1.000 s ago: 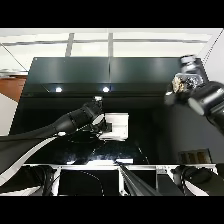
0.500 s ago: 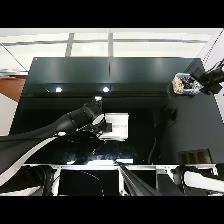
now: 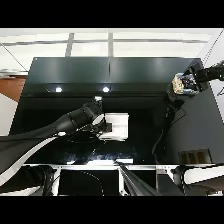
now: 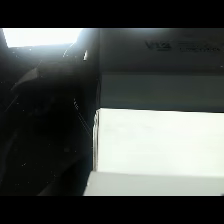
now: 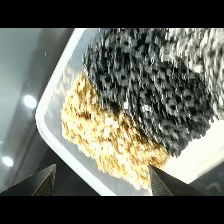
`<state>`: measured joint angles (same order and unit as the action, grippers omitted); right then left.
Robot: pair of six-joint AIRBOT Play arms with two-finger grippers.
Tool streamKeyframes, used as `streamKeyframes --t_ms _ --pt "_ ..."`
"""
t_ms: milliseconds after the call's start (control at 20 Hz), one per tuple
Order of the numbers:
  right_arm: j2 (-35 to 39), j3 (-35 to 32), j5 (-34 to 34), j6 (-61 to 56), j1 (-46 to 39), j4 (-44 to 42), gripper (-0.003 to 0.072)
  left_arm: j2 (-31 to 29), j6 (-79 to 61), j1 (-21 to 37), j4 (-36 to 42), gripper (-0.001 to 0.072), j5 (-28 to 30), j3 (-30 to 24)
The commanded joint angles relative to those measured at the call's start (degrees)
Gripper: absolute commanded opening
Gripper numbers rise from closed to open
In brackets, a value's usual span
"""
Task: Fold the box and place the chain.
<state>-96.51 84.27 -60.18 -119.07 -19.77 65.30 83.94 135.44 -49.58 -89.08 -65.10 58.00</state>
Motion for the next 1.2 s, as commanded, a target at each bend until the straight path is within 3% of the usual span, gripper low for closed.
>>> streamKeyframes --t_ms 0,600,750,850,1150 --pt "-2.27 0.37 2.21 0.22 -0.11 -2.69 0.0637 0.04 -0.04 0.0 -0.02 0.0033 -0.37 0.0" --pt "-5.14 0.37 4.26 1.27 3.3 -2.67 0.0617 0.04 0.0 0.0 -0.02 0.0033 -1.4 0.0" --pt "-5.16 0.42 4.02 2.4 3.32 -2.75 0.0252 0.04 0.0 0.0 -0.02 0.0033 -1.36 0.0" --pt "-5.11 0.72 3.02 5.03 3.34 -2.51 0.0056 0.04 0.0 0.0 -0.02 0.0033 -1.31 0.0" --pt "-2.93 3.67 -2.45 16.11 2.78 -1.62 0.004 0.04 0.0 0.0 -0.02 0.0033 -1.07 0.0"
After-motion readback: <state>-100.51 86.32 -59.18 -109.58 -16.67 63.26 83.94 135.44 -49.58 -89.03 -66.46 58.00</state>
